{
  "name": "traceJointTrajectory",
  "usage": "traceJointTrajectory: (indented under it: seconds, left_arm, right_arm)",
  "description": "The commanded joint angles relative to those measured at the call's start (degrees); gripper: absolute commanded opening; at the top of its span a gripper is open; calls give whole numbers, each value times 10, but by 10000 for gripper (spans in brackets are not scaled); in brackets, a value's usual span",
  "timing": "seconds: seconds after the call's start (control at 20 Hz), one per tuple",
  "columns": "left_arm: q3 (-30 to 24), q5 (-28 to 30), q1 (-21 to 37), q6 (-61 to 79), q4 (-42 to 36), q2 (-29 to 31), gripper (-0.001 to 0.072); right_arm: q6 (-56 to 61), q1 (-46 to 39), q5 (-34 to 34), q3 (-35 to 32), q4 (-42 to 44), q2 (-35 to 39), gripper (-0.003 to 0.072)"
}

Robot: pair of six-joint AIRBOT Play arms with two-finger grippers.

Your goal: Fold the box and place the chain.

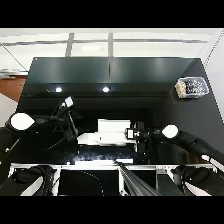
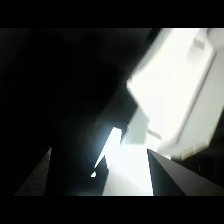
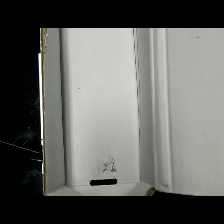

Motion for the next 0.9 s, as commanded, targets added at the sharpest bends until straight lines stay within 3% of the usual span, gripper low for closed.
traceJointTrajectory:
  seconds: [0.0, 0.2, 0.4, 0.65, 0.85]
  left_arm:
    - [-33, -52, 7, 80, 60, 14, 701]
    - [-83, 61, -78, 106, 55, 14, 701]
    - [-94, 184, -168, 101, 49, 1, 697]
    - [-94, 190, -202, 102, 7, -50, 694]
    - [-94, 219, -204, 102, -16, -56, 682]
  right_arm:
    - [0, 0, 0, 0, 0, 0, 456]
    - [0, 0, 0, 0, 0, 0, 456]
    - [0, 0, 0, 0, 0, 0, 456]
    - [0, 0, 0, 0, 0, 0, 456]
    - [0, 0, 0, 0, 0, 0, 456]
